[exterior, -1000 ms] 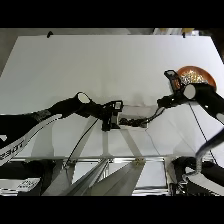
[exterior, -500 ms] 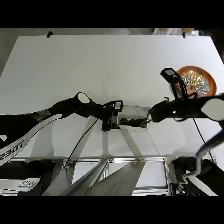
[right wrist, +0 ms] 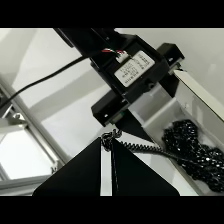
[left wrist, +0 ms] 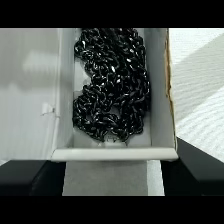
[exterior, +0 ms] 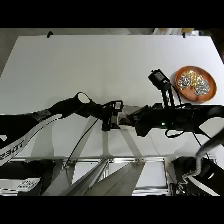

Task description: Fold the box and place the chain.

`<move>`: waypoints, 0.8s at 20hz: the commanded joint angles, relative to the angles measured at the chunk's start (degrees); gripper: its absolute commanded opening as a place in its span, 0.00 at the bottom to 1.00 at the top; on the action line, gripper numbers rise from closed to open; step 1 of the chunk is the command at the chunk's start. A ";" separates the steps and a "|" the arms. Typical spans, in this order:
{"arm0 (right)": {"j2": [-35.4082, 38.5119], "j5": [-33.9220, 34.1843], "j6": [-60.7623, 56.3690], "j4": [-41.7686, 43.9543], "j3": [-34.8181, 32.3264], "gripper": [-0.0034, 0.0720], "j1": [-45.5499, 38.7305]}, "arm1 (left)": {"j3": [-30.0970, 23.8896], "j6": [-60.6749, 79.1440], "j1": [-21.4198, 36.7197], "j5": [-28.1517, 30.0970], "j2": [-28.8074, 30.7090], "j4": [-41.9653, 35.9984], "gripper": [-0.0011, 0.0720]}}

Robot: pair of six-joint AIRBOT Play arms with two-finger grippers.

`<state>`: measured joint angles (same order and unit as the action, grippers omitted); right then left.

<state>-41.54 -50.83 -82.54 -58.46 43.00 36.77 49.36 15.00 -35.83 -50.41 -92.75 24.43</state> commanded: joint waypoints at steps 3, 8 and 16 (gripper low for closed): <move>-3.21 2.27 -2.45 -2.69 -1.90 0.07 1.42 | 0.07 0.00 0.02 0.00 0.04 0.00 0.39; -7.43 -0.37 -5.92 -9.20 -1.90 0.29 -1.55 | 0.07 0.00 0.02 0.02 0.04 0.02 0.39; -8.37 -16.59 -1.46 -19.56 8.37 0.13 -25.90 | 0.07 0.00 0.02 0.02 0.04 0.02 0.39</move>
